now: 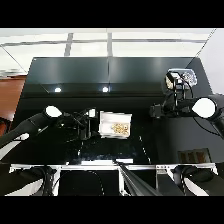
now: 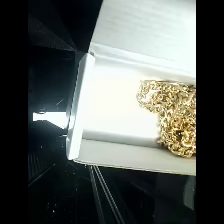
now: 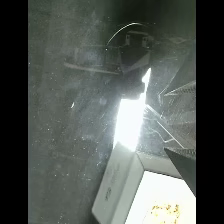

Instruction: Fold the box and place the chain.

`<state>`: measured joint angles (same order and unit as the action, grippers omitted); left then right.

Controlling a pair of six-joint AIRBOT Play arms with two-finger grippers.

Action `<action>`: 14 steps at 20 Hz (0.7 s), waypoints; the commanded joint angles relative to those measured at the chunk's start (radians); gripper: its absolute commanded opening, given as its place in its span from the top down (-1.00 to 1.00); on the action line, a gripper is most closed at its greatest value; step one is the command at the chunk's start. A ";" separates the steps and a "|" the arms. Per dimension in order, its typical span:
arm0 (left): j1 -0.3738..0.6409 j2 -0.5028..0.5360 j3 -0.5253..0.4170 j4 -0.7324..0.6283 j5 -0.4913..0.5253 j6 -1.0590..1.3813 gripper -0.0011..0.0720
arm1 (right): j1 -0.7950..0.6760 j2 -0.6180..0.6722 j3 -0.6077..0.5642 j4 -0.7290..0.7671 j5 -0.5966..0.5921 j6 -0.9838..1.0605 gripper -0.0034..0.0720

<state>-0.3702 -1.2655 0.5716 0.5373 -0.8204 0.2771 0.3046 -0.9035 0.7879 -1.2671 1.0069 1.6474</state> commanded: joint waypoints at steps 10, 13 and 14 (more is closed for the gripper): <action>-0.023 -0.027 0.023 -0.032 -0.047 0.102 -0.97 | 0.001 -0.001 -0.005 0.003 -0.025 -0.001 -0.09; -0.037 -0.027 0.023 -0.029 -0.052 0.100 -0.97 | 0.001 -0.001 -0.005 0.003 -0.031 -0.001 -0.09; -0.050 -0.027 0.023 -0.029 -0.051 0.100 -0.97 | 0.001 -0.001 -0.005 0.003 -0.034 -0.001 -0.09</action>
